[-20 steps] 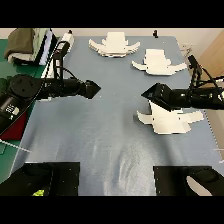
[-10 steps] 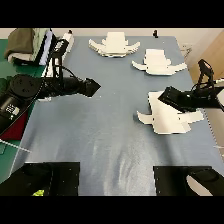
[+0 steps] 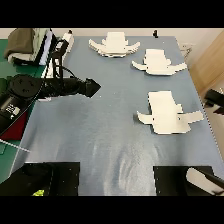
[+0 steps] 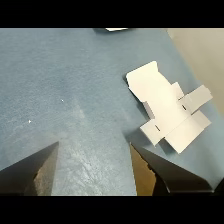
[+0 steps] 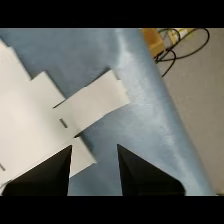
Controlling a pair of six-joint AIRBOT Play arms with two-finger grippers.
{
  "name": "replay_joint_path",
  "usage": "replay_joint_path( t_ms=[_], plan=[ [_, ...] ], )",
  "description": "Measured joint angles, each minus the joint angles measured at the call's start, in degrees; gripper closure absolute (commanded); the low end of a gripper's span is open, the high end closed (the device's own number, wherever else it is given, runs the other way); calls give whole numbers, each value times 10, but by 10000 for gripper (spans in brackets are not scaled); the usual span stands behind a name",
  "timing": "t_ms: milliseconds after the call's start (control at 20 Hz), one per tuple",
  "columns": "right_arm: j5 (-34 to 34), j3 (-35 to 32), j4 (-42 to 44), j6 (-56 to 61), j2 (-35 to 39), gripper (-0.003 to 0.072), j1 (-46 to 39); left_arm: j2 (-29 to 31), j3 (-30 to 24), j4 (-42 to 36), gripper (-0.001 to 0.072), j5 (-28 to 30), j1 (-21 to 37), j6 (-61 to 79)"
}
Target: Fold the box.
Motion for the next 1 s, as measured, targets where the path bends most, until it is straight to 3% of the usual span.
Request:
replay_joint_path(
  t_ms=[250, 450, 700, 850, 1000],
  plan=[
    [35, 42, 148, -239, -144, 268, -151, 0, 0, 0, 25, -6, 0, -2],
    [46, 70, 227, -350, -230, 268, -180, 0, 0, 0, 25, -16, 0, -2],
    [58, 107, 258, -392, -294, 280, -187, 0, 0, 0, 25, -24, 0, -4],
    [75, 115, 268, -400, -317, 360, -188, 0, 0, 0, 25, -25, 0, -17],
    [104, 115, 296, -403, -329, 670, -187, 0, 0, 0, 25, -30, 0, -29]
  ],
)
